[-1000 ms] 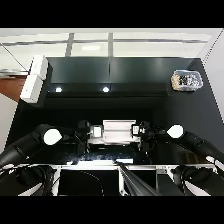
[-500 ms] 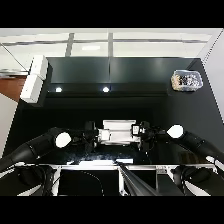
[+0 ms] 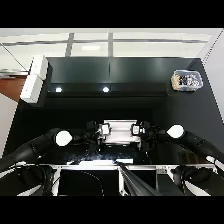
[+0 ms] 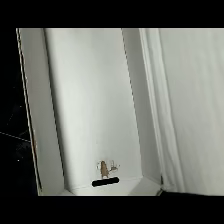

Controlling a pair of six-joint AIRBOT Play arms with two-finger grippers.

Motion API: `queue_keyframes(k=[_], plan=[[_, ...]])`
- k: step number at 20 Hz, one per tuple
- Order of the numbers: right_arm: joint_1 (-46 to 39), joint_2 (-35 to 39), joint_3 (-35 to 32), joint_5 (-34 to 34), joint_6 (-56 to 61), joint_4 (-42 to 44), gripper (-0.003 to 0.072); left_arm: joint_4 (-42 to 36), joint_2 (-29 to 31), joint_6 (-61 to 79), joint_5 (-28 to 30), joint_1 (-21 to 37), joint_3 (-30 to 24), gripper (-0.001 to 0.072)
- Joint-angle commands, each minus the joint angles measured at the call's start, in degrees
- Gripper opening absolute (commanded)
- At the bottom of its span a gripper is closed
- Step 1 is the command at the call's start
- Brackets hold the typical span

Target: Fold the box and place the chain.

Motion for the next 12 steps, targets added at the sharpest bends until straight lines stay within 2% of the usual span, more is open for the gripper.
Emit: queue_keyframes(k=[1, 5, 12], plan=[[0.00, 0.00, -0.02, 0.00, -0.02, 0.00, 0.0533, -4.61, -1.77, 0.02, 1.07, -0.04, 0.04, 0.0264], [0.00, 0.00, -0.04, 0.00, -0.02, 0.00, 0.0533, -4.63, -3.82, 0.02, 1.42, -0.04, 0.09, 0.0264], [0.00, 0.00, -0.02, 0.00, -0.02, 0.00, 0.0533, -7.41, -3.87, 0.50, 2.67, -0.04, 0.11, 0.0265]])
